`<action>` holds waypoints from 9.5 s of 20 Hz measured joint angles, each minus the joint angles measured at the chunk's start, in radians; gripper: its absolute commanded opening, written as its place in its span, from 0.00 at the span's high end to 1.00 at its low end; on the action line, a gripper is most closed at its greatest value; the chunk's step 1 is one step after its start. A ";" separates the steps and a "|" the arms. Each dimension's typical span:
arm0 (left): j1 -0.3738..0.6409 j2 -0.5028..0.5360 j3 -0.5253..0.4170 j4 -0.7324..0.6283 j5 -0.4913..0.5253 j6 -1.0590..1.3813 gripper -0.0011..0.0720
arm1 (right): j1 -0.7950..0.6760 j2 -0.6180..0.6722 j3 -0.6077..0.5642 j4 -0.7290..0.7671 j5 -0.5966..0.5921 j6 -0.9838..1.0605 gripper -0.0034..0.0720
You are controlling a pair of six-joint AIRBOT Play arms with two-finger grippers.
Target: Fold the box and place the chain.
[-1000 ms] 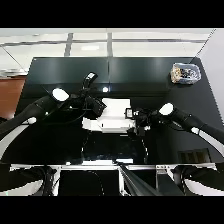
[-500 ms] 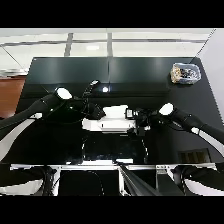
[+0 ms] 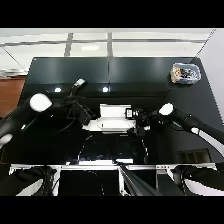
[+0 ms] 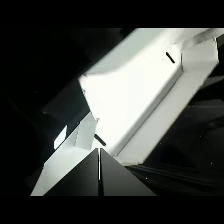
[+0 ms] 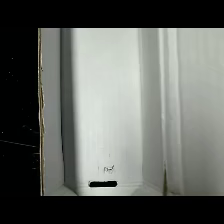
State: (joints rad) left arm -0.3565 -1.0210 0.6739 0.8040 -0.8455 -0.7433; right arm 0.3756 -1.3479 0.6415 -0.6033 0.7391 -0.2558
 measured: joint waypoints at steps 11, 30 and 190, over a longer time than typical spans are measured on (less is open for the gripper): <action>-0.063 0.077 -0.153 0.092 0.117 0.604 0.04 | 0.000 0.000 0.000 0.000 0.000 0.000 0.74; -0.090 -0.210 -0.012 -0.097 0.048 0.824 0.75 | 0.000 0.000 0.000 0.000 0.000 0.000 0.74; -0.440 -0.549 0.528 0.757 -0.307 -1.571 0.95 | -0.007 0.123 0.000 -0.164 0.068 0.122 0.67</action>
State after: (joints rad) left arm -0.7963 -1.5700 1.2018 1.5612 -1.1530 -2.3146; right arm 0.3683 -1.2247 0.6411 -0.7670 0.8066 -0.1333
